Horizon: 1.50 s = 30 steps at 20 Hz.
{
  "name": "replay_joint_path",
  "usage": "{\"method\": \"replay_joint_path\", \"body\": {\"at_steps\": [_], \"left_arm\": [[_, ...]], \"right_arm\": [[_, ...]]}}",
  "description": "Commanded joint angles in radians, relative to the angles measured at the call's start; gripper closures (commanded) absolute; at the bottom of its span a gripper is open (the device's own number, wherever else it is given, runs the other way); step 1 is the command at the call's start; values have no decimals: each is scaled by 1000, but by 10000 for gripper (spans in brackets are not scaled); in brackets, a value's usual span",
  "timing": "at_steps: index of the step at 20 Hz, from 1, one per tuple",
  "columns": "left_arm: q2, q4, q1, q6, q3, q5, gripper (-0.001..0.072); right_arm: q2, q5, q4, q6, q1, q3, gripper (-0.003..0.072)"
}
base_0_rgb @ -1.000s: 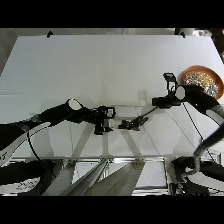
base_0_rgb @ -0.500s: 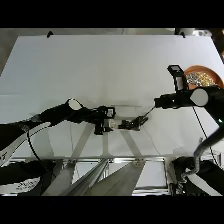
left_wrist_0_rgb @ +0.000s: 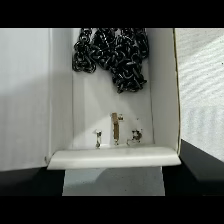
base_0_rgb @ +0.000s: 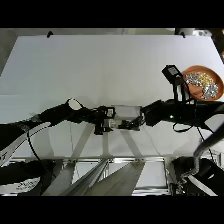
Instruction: Fold the box and place the chain.
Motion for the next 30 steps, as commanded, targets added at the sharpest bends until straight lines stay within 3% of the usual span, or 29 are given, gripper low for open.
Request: {"method": "replay_joint_path", "body": {"at_steps": [1,6,11,16,17,19,23,25,30], "left_arm": [[0,0,0,0,0,-3,372],[0,0,0,0,0,-4,372],[0,0,0,0,0,-3,372],[0,0,0,0,0,-3,372],[0,0,0,0,0,-3,372],[0,0,0,0,0,-3,372],[0,0,0,0,0,-3,372],[0,0,0,0,0,-3,372],[0,0,0,0,0,-3,372]], "right_arm": [[10,-86,148,-1,80,1,672],[-28,-98,161,0,100,-5,672],[-80,-118,130,23,100,-87,672],[-150,-261,55,77,100,-164,671],[-177,-290,46,73,99,-164,635],[-217,-322,61,32,89,-164,476],[-204,-285,69,-26,13,-160,475],[-159,-207,114,-135,-71,-143,476],[-85,24,140,-435,-417,-132,494]]}}
